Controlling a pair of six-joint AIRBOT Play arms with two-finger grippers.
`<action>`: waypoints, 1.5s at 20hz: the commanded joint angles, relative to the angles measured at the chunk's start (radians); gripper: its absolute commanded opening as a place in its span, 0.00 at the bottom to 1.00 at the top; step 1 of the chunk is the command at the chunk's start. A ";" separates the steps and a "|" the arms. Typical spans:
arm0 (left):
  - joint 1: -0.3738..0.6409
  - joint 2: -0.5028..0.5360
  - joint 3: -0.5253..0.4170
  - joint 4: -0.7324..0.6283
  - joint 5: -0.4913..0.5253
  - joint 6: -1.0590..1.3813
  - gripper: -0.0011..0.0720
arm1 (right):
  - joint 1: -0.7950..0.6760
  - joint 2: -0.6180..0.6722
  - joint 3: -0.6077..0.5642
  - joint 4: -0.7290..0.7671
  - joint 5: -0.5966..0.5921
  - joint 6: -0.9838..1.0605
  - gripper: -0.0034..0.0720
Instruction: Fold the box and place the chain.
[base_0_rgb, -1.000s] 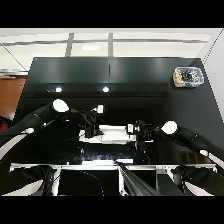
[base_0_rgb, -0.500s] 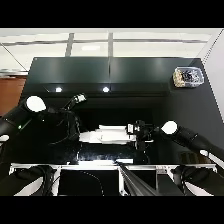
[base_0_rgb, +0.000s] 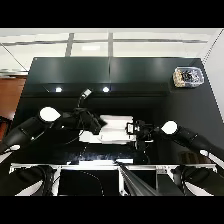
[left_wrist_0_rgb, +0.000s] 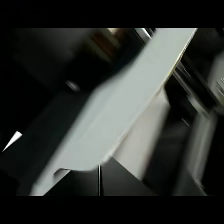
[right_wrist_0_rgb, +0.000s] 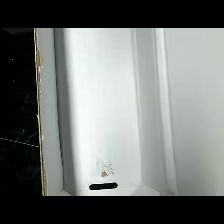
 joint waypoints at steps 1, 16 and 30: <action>-0.060 -0.053 -0.004 -0.018 0.336 0.012 0.06 | 0.001 -0.001 -0.001 0.000 0.000 0.000 0.68; 0.081 0.093 0.014 0.327 0.060 -0.097 0.05 | 0.001 -0.001 -0.001 0.000 0.000 0.000 0.68; 0.109 0.139 -0.188 0.306 -0.117 0.661 0.91 | 0.001 -0.001 -0.001 0.000 0.000 0.000 0.68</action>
